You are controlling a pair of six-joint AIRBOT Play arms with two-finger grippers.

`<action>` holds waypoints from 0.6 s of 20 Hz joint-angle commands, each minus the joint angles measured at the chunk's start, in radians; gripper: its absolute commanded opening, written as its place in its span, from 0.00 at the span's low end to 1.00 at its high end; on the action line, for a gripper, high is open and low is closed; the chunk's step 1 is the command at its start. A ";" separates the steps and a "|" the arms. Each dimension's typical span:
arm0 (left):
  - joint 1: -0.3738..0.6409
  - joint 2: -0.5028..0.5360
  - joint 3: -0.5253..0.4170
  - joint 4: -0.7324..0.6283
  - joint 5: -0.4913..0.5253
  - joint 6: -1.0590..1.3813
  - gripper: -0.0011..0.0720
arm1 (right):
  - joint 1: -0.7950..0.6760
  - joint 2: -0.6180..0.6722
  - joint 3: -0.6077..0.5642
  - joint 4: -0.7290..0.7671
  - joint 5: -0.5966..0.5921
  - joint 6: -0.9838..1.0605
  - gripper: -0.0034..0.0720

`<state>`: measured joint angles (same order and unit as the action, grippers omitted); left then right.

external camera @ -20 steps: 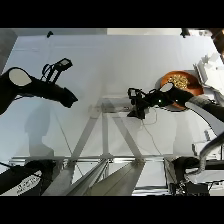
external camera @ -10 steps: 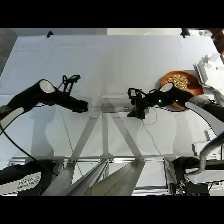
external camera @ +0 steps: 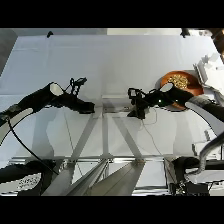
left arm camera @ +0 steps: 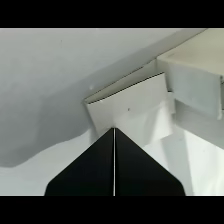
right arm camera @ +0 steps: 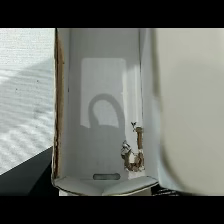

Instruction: Fold the box and place the chain.

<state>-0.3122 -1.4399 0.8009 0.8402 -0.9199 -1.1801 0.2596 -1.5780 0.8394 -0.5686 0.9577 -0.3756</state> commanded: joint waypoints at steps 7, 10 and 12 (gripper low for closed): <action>0.036 0.021 -0.002 0.092 0.018 -0.014 0.02 | 0.000 0.000 0.001 0.001 0.000 0.000 0.55; 0.018 0.008 -0.002 0.087 0.018 -0.015 0.02 | 0.000 0.000 0.001 0.000 0.000 0.000 0.55; 0.004 -0.005 -0.002 0.080 0.019 -0.018 0.02 | 0.000 0.000 0.001 0.000 0.000 0.000 0.55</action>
